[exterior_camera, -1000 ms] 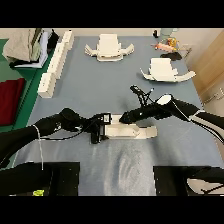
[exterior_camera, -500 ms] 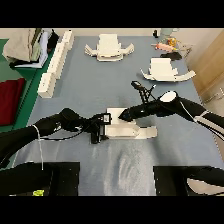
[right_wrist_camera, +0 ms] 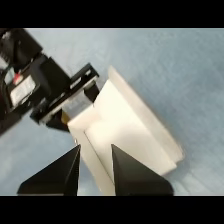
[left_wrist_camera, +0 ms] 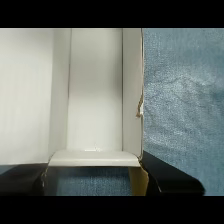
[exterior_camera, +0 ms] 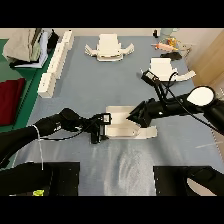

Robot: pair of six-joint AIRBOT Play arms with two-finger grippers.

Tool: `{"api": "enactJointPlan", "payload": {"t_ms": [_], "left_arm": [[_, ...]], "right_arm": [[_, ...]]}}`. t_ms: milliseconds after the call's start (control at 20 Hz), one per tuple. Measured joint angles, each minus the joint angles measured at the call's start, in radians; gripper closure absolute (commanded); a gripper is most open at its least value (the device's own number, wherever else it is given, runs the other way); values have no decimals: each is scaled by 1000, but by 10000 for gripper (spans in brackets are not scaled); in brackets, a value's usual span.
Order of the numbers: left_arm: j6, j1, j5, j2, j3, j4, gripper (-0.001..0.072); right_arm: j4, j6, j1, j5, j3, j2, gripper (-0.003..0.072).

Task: Fold the box.

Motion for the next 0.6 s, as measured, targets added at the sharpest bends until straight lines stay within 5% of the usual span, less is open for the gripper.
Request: {"api": "enactJointPlan", "payload": {"t_ms": [150, 300, 600], "left_arm": [[0, 0, 0, 0, 0, 0, 234], [0, 0, 0, 0, 0, 0, 235], [0, 0, 0, 0, 0, 0, 234]], "right_arm": [[-94, -3, 0, 74, -40, 68, 316], [-142, -58, 2, 109, -94, 106, 171], [-285, -232, 1, 129, -150, 129, 166]]}}
